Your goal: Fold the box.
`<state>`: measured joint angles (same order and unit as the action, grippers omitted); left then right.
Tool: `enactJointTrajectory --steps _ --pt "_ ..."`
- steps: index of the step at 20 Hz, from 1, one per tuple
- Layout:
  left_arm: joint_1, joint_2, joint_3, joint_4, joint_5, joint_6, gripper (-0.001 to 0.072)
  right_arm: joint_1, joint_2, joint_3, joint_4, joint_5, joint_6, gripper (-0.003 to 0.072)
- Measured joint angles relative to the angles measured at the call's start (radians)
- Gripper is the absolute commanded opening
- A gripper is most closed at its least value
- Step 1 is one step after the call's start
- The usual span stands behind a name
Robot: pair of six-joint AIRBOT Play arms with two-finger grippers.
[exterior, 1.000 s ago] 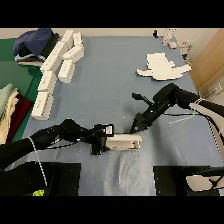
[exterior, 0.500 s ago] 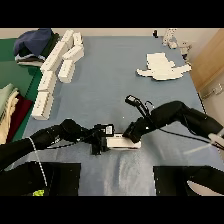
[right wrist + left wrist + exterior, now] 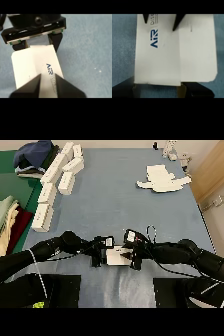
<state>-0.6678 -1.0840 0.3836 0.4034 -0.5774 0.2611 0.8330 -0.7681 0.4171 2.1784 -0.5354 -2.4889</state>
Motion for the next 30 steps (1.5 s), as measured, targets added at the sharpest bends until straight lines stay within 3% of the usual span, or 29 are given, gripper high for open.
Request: enactJointTrajectory --steps 1,2,11,23,25,26,28,30 --pt "0.000 0.000 0.000 0.000 0.000 0.000 0.0510 0.013 0.004 0.000 -0.012 0.006 -0.021 0.0417" --pt "0.000 0.000 0.000 0.000 0.000 0.000 0.0510 0.023 0.006 -0.001 -0.021 0.009 -0.042 0.0517" --pt "0.000 0.000 0.000 0.001 0.002 0.000 0.0510 0.064 -0.064 0.010 -0.136 0.020 -0.189 0.0522" --pt "0.000 0.000 0.000 0.000 0.000 0.000 0.0510 0.066 -0.004 0.039 -0.210 0.057 -0.209 0.0522" --pt "0.000 0.000 0.000 0.000 0.000 0.000 0.0510 0.066 -0.002 0.040 -0.216 0.065 -0.209 0.0491" --pt "0.000 0.000 0.000 0.000 0.000 0.000 0.0510 0.065 -0.003 0.040 -0.219 0.069 -0.209 0.0413" --pt "0.000 0.000 0.000 0.000 0.000 0.000 0.0510 0.063 -0.014 0.040 -0.224 0.071 -0.209 0.0396" --pt "0.000 0.000 0.000 -0.001 0.003 -0.001 0.0510 0.060 -0.040 0.040 -0.226 0.072 -0.208 0.0292"
